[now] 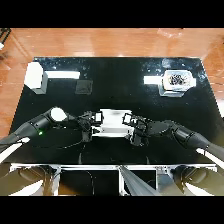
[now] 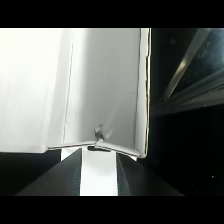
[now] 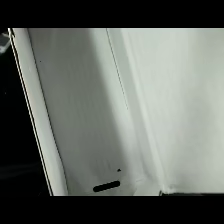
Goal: Fold the box and place the chain.
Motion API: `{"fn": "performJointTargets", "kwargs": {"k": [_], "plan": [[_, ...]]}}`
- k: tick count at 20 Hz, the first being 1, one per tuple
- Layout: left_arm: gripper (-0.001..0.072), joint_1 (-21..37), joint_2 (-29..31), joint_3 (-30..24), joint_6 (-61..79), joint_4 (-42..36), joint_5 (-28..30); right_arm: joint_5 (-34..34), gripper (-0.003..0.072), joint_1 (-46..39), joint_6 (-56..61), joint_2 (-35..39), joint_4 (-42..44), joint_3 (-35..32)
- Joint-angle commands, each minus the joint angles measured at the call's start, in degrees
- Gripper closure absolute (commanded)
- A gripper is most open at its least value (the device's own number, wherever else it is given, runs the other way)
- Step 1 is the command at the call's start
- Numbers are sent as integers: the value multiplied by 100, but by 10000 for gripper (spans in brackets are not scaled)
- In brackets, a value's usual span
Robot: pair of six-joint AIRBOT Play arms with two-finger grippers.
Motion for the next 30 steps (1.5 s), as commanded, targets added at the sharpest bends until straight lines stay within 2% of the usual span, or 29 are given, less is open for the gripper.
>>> {"fn": "performJointTargets", "kwargs": {"k": [1, 4, 5, 6, 23, 26, 30], "plan": [[416, -2, -35, -2, -4, -103, -46, 2, 468, 2, 2, -2, 2, 2], [422, -2, -35, -2, -7, -140, -44, 2, 468, 2, 0, -2, 2, 2], [483, -2, -39, -2, -7, -264, -57, 2, 468, 2, 2, -2, 2, 2], [487, -2, -42, -2, -2, -382, -66, 2, 468, 2, 2, -2, 2, 2], [486, -2, -229, -2, -4, -415, -72, 4, 468, 2, 0, -2, 2, 2], [448, -2, -229, -2, -4, -420, -50, 4, 468, 2, 0, -2, 2, 2], [451, -7, -229, -2, -2, -514, -120, 4, 468, 2, 0, -2, 2, 2]]}}
